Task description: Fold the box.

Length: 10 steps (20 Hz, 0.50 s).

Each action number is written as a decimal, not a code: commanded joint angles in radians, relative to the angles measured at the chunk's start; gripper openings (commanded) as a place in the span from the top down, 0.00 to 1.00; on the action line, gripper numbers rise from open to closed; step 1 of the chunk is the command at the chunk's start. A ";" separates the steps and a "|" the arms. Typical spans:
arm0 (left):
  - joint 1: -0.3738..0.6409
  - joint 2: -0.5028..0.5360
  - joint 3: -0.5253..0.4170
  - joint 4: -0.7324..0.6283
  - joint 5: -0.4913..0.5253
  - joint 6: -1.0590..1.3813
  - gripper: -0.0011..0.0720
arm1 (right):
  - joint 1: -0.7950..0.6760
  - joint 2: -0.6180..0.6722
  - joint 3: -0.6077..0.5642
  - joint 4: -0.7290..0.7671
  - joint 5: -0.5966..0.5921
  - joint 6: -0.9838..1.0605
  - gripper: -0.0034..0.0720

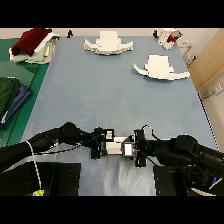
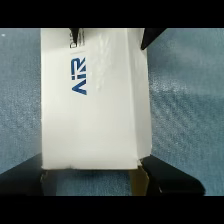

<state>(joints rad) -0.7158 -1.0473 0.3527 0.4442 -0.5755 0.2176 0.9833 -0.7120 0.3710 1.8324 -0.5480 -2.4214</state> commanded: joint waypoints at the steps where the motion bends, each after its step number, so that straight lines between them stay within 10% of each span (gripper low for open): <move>1: 0.000 0.000 0.001 0.001 -0.001 0.003 0.29 | 0.000 0.002 -0.002 -0.018 0.008 0.001 0.42; 10: 0.000 0.000 0.001 0.001 -0.001 0.003 0.29 | 0.003 0.072 -0.002 -0.012 0.009 0.000 0.36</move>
<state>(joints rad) -0.7147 -1.0473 0.3531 0.4442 -0.5751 0.2195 0.9859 -0.6643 0.3683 1.8160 -0.5430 -2.4218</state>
